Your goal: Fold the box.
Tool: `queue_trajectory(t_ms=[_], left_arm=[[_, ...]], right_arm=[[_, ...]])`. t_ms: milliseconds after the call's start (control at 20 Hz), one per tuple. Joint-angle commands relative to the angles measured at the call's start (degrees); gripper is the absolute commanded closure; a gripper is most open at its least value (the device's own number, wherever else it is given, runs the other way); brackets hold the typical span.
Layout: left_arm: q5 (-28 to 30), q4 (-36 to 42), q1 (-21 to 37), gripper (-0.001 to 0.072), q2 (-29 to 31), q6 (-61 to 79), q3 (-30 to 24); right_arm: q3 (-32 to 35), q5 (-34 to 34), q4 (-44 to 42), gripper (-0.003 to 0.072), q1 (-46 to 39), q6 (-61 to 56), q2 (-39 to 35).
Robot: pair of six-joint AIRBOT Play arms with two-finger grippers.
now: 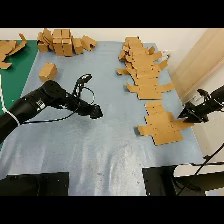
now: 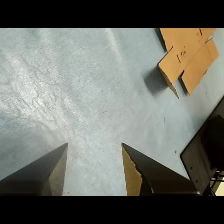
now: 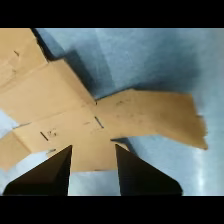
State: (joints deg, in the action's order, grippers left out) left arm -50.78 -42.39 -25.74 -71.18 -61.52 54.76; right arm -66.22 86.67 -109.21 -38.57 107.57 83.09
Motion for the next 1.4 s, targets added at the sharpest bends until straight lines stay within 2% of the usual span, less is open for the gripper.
queue_trajectory(t_ms=[0,50,150,300,500,700,950,1000,1050,1150,1250,1300,1350], left_arm=[[-0.1,0.2,0.0,0.0195,0.0,0.1,0.0],[0.5,0.2,0.0,0.0195,0.0,0.1,0.0],[1.5,0.2,0.0,0.0195,0.0,0.0,0.1],[2.1,0.2,0.0,0.0196,0.0,0.0,0.0],[1.9,0.2,0.0,0.0195,0.0,-1.5,0.0],[-1.6,0.5,0.0,0.0195,0.0,-3.0,0.0],[-5.0,4.4,0.0,0.0195,0.0,-3.0,0.1],[-5.6,4.8,0.0,0.0195,0.0,-3.0,0.1],[-6.1,5.2,0.0,0.0196,0.0,-3.0,0.1],[-7.7,5.2,0.0,0.0196,0.0,-3.0,0.1],[-9.5,5.2,0.0,0.0196,0.0,-3.0,0.1],[-10.0,5.2,0.0,0.0196,0.0,-3.0,0.1],[-10.2,5.2,0.0,0.0196,0.0,-2.9,0.0]], right_arm=[[-2.8,-6.3,3.1,0.0278,-0.1,0.4,-0.1],[-3.7,-8.5,5.0,0.0277,-0.1,0.4,-0.1],[-4.8,-12.5,9.6,0.0189,-0.1,0.5,0.0],[-4.8,-16.3,15.7,0.0189,-0.1,0.5,0.6],[-4.8,-15.8,15.8,0.0189,-0.1,0.5,4.2],[-4.8,-11.5,11.9,0.0189,0.0,2.4,8.0],[-4.8,0.1,4.3,0.0192,0.0,6.1,7.5],[-4.8,2.5,3.1,0.0245,0.0,6.1,7.2],[-4.7,4.7,2.3,0.0354,0.0,6.1,6.9],[-4.5,7.1,2.2,0.0381,0.0,5.8,6.1],[-3.2,8.1,1.3,0.0623,0.1,5.9,4.9],[-1.9,8.2,-0.3,0.0683,0.1,5.9,4.1],[-0.6,8.2,-2.6,0.0684,0.1,5.9,3.4]])
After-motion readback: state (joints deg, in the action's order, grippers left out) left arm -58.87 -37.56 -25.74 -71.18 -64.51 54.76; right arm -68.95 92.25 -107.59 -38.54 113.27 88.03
